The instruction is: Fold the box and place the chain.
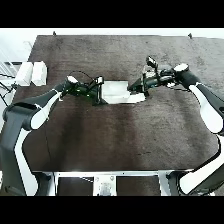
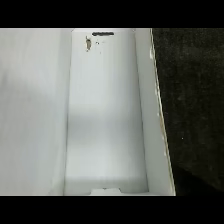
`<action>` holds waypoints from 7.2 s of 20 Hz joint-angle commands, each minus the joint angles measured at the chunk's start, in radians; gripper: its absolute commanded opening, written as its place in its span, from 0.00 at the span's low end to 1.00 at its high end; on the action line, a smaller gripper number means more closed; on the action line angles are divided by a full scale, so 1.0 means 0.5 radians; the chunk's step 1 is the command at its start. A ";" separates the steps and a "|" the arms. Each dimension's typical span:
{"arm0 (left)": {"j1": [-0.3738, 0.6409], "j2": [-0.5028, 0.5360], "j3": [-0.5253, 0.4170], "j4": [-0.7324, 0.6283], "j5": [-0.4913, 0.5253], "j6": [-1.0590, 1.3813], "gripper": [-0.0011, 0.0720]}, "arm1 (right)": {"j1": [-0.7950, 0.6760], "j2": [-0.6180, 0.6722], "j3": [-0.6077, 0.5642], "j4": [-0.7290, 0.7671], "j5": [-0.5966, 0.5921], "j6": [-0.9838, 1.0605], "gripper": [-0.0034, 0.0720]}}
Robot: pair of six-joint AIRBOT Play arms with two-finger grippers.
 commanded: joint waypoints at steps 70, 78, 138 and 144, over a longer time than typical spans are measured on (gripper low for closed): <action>-0.001 0.002 -0.001 0.000 -0.002 -0.026 0.66 | 0.310 -0.041 -0.159 -0.516 -0.656 -0.223 0.54; -0.001 0.002 -0.001 0.000 -0.002 -0.026 0.66 | 0.252 -0.022 -0.158 -0.600 -0.616 -0.021 0.66; -0.001 0.002 -0.001 0.000 -0.038 -0.046 0.66 | 0.266 0.156 -0.352 -0.593 -0.701 2.278 0.65; -0.001 0.002 -0.001 0.000 -0.040 -0.046 0.66 | 0.388 0.156 -0.192 -1.008 -0.723 2.608 0.65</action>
